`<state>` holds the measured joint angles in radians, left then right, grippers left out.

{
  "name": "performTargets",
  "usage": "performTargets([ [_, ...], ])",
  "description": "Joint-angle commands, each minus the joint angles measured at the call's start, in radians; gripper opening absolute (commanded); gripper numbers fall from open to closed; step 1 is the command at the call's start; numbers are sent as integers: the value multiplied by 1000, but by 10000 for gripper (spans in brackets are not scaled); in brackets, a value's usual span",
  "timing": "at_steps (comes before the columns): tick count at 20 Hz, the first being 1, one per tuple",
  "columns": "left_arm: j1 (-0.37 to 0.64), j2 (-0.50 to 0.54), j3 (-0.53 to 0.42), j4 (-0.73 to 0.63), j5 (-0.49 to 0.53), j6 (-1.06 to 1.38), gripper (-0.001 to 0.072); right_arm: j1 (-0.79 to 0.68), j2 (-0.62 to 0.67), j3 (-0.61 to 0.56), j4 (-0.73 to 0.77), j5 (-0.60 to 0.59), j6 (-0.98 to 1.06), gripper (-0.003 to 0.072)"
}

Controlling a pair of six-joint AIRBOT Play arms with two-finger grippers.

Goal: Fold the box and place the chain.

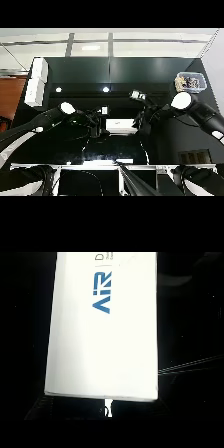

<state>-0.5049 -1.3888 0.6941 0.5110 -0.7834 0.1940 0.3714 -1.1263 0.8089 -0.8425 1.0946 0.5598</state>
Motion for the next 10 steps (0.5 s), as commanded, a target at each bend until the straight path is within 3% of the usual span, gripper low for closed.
performTargets([
  [1, 0, 0, 0, 0, -2, 1, 409, -66, 49, 25, 3, 51, 269, 197],
  [3, 0, 0, 0, 0, -2, 1, 409, -114, 53, 13, 23, 152, 434, 189],
  [4, 0, 0, 0, 0, -2, 1, 409, -122, 52, -15, 65, 184, 444, 13],
  [6, 0, 0, 0, 0, -2, 1, 409, -122, 46, -86, 212, 155, 455, 9],
  [10, 0, 0, 0, 0, -3, 1, 409, -95, 18, -156, 476, -45, 454, 9],
])
